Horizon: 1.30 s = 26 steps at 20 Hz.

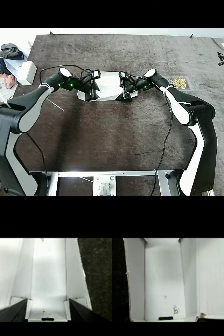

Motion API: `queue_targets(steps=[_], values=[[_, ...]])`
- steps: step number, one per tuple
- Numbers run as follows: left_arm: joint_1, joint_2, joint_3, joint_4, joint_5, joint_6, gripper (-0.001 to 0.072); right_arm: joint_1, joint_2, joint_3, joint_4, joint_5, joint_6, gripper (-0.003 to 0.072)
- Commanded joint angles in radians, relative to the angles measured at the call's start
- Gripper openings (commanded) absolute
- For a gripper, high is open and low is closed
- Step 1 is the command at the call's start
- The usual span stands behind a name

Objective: Fold the box and place the chain.

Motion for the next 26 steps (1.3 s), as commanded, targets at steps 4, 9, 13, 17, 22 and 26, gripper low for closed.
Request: queue_targets(steps=[4, 9, 13, 17, 22, 26], values=[[0.013, -0.001, -0.001, 0.011, -0.002, -0.006, 0.0348, 0.001, 0.0, 0.0, 0.002, -0.001, 0.001, 0.027], [0.087, 0.0, 0.0, 0.0, -0.086, -0.005, 0.0173, 0.001, 0.0, 0.0, 0.002, -0.001, 0.001, 0.027], [0.09, 0.029, 0.0, 0.004, -0.099, -0.018, 0.0011, 0.001, 0.0, 0.0, 0.002, -0.001, 0.001, 0.027], [0.09, 0.116, 0.002, 0.084, -0.047, -0.21, 0.0008, 0.001, 0.0, 0.0, 0.001, -0.001, 0.001, 0.027], [0.195, 0.283, 0.002, 0.097, 0.029, -0.569, 0.0008, 0.001, 0.0, 0.0, 0.002, -0.001, 0.001, 0.027], [0.327, 0.291, -0.031, 0.082, -0.077, -0.844, 0.0009, 0.001, 0.0, 0.0, 0.002, -0.001, 0.001, 0.027]])
